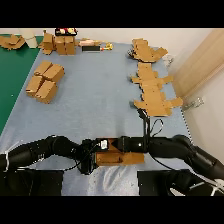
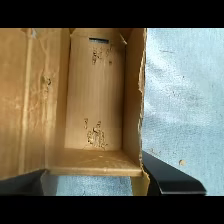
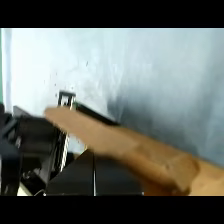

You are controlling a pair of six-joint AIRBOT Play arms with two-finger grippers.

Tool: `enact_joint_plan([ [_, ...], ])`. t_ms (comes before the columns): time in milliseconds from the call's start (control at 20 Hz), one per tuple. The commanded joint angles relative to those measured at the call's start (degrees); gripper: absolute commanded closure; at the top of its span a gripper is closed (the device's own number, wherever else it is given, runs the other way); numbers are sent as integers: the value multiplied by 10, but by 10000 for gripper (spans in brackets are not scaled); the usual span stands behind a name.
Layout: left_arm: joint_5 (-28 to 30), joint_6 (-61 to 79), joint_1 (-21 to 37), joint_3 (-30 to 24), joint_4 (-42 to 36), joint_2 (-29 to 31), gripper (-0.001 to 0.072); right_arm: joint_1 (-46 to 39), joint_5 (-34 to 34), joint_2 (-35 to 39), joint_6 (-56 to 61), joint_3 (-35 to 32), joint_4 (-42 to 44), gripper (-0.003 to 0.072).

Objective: Fold the box.

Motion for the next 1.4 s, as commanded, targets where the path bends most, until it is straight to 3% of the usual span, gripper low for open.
enact_joint_plan([
  [0,0,0,0,0,0,0,248,-57,-25,-128,-91,52,21,683],
  [300,0,0,0,0,0,0,247,-59,-73,-264,-170,52,46,683],
  [750,1,0,0,0,0,0,247,-58,-63,-263,-198,52,47,683],
  [950,1,0,0,0,0,0,247,-63,-50,-228,-203,52,10,683],
  [1100,1,0,0,0,0,0,247,-111,-48,-144,-184,53,-83,683],
  [1350,1,0,0,0,0,0,247,-186,-208,-38,-129,52,-196,680],
])
